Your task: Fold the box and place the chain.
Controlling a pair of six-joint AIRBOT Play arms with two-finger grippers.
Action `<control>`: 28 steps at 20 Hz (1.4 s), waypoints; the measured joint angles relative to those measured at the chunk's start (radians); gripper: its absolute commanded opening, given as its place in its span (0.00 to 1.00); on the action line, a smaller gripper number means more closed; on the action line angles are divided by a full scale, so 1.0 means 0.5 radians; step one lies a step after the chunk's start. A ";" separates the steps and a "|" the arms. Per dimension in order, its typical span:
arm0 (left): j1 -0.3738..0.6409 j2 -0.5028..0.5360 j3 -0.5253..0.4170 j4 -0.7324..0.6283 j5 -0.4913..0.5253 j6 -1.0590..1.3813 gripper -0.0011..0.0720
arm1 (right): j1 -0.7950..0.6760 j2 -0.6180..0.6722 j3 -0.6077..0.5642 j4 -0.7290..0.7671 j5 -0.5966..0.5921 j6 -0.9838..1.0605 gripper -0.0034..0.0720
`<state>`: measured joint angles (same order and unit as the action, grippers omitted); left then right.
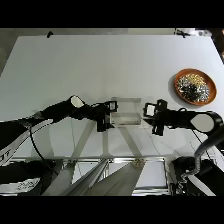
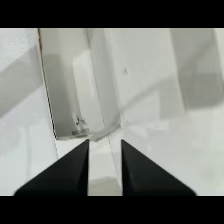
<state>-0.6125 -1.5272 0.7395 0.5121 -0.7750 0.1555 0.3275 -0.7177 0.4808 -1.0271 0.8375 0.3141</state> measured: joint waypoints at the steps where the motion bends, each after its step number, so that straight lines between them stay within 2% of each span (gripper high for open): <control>1: 0.000 0.000 0.000 0.000 0.000 0.001 0.55 | -0.059 0.049 0.000 -0.029 0.044 0.116 0.09; 2: 0.000 0.000 0.000 0.000 0.000 0.001 0.55 | -0.128 0.090 0.000 -0.063 0.086 0.264 0.06; 7: 0.000 0.000 0.000 0.000 0.000 0.002 0.55 | -0.461 0.153 0.000 -0.227 0.238 1.057 0.06; 10: 0.000 0.000 0.000 0.000 0.000 0.001 0.55 | -0.568 0.061 0.000 -0.264 0.292 1.392 0.06; 13: 0.000 0.000 0.000 0.000 0.000 0.002 0.55 | -0.611 -0.146 0.000 -0.276 0.325 1.607 0.06; 17: 0.000 0.000 0.000 0.000 0.000 0.001 0.55 | -0.629 -0.466 0.000 -0.201 0.347 1.713 0.06; 21: 0.000 0.000 0.000 0.000 0.000 0.001 0.55 | -0.635 -0.708 0.001 -0.047 0.351 1.651 0.06; 28: 0.000 0.000 0.000 0.000 0.000 0.001 0.55 | -0.635 -0.816 0.001 0.163 0.344 1.528 0.06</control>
<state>-0.6125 -1.5272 0.7395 0.5121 -0.7750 0.1558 0.0101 -1.1255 0.4812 -0.9455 1.0096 1.0782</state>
